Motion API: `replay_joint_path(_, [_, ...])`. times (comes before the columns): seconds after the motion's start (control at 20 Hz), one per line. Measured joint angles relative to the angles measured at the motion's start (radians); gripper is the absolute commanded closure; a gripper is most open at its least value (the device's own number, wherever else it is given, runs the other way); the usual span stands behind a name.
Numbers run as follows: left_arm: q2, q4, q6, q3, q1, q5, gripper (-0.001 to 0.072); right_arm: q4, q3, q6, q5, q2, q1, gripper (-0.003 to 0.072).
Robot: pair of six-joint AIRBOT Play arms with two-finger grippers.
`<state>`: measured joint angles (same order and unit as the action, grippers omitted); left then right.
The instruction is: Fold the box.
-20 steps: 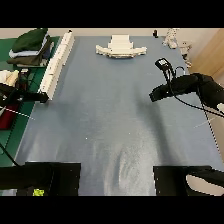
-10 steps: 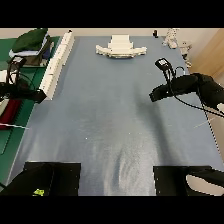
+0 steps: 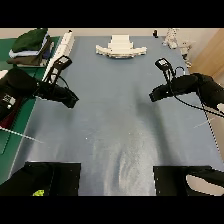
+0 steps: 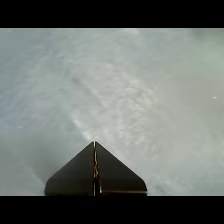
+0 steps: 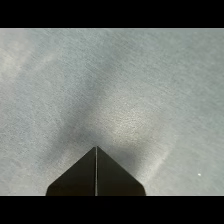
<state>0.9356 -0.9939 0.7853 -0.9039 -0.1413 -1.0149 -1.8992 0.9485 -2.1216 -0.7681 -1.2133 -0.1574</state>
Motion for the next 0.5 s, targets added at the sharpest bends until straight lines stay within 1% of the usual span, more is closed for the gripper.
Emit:
replay_joint_path(0.1, [0.027, 0.004, 0.1, 0.0, -0.057, 0.011, 0.0696, 0.0, 0.0, 0.0, 0.0, 0.0, 0.0, 0.0681])
replay_joint_path(0.15, [0.045, 0.004, 0.159, 0.0, -0.068, 0.016, 0.0696, 0.0, 0.0, 0.0, 0.0, 0.0, 0.0, 0.0681])
replay_joint_path(0.3, [0.107, 0.004, 0.308, 0.0, -0.079, 0.024, 0.0696, 0.0, 0.0, 0.0, 0.0, 0.0, 0.0, 0.0681])
replay_joint_path(0.5, [0.158, 0.004, 0.386, 0.0, -0.079, 0.037, 0.0696, 0.0, 0.0, 0.0, 0.0, 0.0, 0.0, 0.0681])
